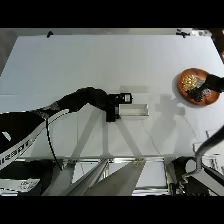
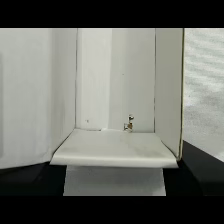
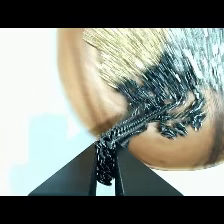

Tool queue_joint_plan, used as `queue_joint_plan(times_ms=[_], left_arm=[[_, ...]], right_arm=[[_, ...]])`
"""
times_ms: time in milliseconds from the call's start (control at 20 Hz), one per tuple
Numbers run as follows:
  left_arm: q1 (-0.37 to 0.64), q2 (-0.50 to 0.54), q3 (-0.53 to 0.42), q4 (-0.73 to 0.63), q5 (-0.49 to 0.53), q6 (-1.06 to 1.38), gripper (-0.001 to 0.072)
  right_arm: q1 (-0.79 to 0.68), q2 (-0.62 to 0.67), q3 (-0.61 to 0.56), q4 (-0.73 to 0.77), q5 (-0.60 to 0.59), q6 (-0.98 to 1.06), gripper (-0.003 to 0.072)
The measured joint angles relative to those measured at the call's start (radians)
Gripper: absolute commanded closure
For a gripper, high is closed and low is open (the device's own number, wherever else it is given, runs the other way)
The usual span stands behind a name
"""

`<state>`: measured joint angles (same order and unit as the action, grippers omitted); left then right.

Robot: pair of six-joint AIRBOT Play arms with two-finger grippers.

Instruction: Fold the box and place the chain.

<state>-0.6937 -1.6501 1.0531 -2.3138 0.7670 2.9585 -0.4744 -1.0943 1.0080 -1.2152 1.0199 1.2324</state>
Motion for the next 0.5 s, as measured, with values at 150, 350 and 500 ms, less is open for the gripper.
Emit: queue_joint_plan(times_ms=[150,350,500], left_arm=[[0.0,0.0,0.0,0.0,0.0,0.0,0.0314],[0.0,0.0,0.0,0.0,0.0,0.0,0.0314],[0.0,0.0,0.0,0.0,0.0,0.0,0.0314]], right_arm=[[0.075,0.159,-0.001,0.008,0.034,-0.003,0.0676],[0.183,0.331,-0.002,0.013,0.092,0.022,0.0676],[0.259,0.423,-0.002,0.017,0.109,0.051,0.0676]])
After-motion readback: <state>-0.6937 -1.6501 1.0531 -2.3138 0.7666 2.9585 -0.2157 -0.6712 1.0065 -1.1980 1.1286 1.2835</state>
